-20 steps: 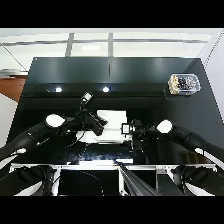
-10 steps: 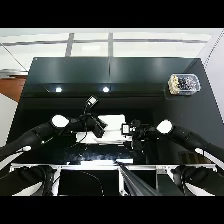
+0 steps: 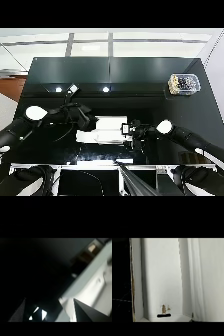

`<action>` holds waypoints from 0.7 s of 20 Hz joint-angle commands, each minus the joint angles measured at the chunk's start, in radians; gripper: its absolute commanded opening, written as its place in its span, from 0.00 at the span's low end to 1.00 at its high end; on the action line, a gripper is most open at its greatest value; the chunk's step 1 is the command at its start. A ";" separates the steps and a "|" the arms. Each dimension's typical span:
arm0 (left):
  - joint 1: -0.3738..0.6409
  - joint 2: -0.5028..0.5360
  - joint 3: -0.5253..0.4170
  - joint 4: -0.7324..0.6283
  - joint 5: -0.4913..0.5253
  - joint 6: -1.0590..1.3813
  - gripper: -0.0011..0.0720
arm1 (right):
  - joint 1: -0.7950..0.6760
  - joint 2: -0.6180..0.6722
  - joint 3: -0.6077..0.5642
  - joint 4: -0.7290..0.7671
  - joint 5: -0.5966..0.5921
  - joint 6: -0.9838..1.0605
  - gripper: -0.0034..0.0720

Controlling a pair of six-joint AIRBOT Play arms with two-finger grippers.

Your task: Fold the box and place the chain.

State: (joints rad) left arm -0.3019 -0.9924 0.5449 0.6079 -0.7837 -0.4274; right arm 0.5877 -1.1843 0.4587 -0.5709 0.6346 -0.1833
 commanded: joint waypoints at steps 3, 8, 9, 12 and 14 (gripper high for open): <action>0.063 0.038 -0.009 0.404 -0.310 0.166 0.98 | 0.000 -0.001 0.000 0.001 0.001 0.000 0.67; -0.065 0.038 -0.053 0.397 -0.127 0.349 0.98 | 0.000 -0.001 0.000 0.001 0.000 0.000 0.67; -0.099 0.038 -0.068 0.397 -0.079 0.349 0.98 | 0.000 -0.001 0.000 0.001 0.000 0.000 0.67; -0.200 0.038 -0.097 0.397 0.050 0.275 0.98 | 0.000 -0.001 0.000 0.001 0.000 0.000 0.67; -0.235 0.038 -0.100 0.393 0.085 0.210 0.95 | 0.000 -0.001 0.000 0.001 0.000 0.000 0.68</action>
